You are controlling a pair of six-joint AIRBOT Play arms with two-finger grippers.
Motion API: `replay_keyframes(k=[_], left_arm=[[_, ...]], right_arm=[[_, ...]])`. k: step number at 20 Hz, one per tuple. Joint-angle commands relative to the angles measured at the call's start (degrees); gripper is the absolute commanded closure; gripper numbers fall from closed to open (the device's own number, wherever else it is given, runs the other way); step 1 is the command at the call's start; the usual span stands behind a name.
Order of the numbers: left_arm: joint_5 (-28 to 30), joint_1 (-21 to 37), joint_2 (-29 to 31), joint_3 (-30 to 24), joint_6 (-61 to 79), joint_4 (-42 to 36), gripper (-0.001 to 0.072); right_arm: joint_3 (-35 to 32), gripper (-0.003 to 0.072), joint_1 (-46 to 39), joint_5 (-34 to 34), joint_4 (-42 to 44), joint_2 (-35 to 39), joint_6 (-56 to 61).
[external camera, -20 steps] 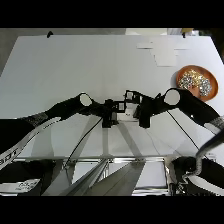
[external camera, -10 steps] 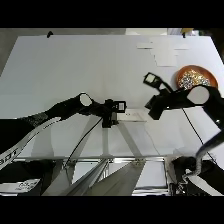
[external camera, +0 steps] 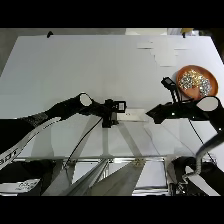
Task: Fold the box and place the chain.
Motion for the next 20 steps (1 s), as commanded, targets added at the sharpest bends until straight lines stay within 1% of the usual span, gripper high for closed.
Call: replay_keyframes(k=[1,7,12,18,20], left_arm=[[0.0,0.1,0.0,0.0,0.0,0.0,0.0647],[0.0,0.1,0.0,0.0,0.0,0.0,0.0647],[0.0,0.1,0.0,0.0,0.0,0.0,0.0647],[0.0,0.1,0.0,0.0,0.0,0.0,0.0647],[0.0,0.1,0.0,0.0,0.0,0.0,0.0647]], right_arm=[[-2.9,0.0668,1.0,-2.6,9.4,-0.3,-7.8],[-3.1,0.0667,1.0,0.7,5.2,-1.5,-7.0],[-3.5,0.0667,1.0,-0.5,2.4,-1.5,-4.4],[-6.1,0.0667,1.0,-2.4,1.4,-1.5,-4.1],[-6.5,0.0667,1.0,-2.6,-0.7,-1.5,-2.8]])
